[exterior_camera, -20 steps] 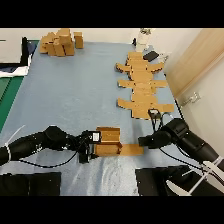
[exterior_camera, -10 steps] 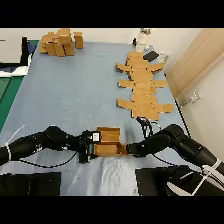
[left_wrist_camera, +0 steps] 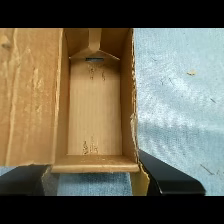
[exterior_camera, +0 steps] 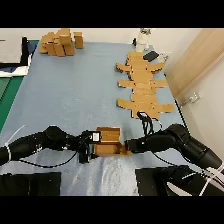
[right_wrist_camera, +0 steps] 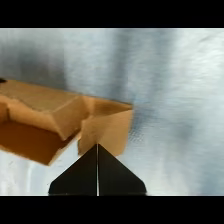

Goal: Fold the box.

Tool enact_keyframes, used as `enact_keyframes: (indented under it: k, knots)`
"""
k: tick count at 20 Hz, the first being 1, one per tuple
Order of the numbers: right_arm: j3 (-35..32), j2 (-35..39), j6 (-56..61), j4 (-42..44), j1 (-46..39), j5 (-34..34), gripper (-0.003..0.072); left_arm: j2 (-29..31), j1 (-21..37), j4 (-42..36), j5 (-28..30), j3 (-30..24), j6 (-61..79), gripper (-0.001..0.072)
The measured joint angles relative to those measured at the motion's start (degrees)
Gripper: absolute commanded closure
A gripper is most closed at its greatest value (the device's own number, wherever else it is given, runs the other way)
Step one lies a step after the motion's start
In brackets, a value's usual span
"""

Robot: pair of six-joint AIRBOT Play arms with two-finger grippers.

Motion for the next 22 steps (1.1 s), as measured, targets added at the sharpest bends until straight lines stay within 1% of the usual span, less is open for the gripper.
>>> enact_keyframes:
  k: [3, 6, 8, 11, 17, 22]
  knots:
    - [0.0, 0.1, 2.9, -6.3, 0.0, -2.7, 0.0683, 0.0, 0.0, 0.0, 0.0, 0.0, 0.0, 0.0335]
    - [-0.9, 0.1, 4.2, -8.9, 0.0, -3.6, 0.0683, 0.0, 0.0, 0.0, 0.0, 0.0, 0.0, 0.0335]
    - [-2.1, 0.1, 4.7, -9.7, 0.0, -2.9, 0.0683, 0.0, 0.0, 0.0, 0.0, 0.0, 0.0, 0.0335]
    - [-3.5, 0.1, 4.7, -8.7, 0.0, 0.0, 0.0684, 0.0, 0.0, 0.0, 0.0, 0.0, 0.0, 0.0335]
    - [-4.9, -2.6, 1.2, -2.8, 0.0, 4.8, 0.0683, 0.0, 0.0, 0.0, 0.0, 0.0, 0.0, 0.0335]
    - [-4.7, -2.5, -1.0, 0.0, 0.0, 5.6, 0.0684, 0.0, 0.0, 0.1, 0.0, 0.0, 0.0, 0.0335]
